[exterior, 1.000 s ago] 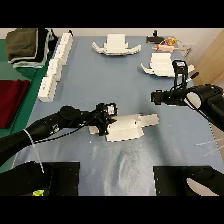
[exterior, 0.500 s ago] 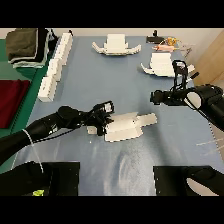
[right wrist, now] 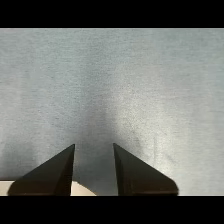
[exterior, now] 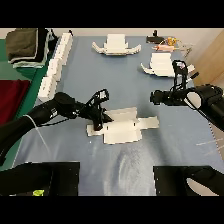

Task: Fold the box.

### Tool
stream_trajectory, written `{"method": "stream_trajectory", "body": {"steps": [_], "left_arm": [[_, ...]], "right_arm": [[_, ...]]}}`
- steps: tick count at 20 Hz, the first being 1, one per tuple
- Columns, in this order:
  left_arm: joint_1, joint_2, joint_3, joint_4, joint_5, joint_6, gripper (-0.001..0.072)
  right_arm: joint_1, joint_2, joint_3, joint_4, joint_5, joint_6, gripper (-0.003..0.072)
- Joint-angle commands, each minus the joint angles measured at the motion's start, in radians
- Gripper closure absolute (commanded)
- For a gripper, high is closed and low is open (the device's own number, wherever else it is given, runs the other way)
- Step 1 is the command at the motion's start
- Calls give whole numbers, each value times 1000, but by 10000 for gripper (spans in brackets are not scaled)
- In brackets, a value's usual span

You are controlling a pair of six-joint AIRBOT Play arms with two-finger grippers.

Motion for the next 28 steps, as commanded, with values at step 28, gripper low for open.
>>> {"method": "stream_trajectory", "body": {"steps": [28], "left_arm": [[-50, -106, 92, 222, -70, -168, 695]], "right_arm": [[0, -6, -7, 24, 14, 0, 297]]}}
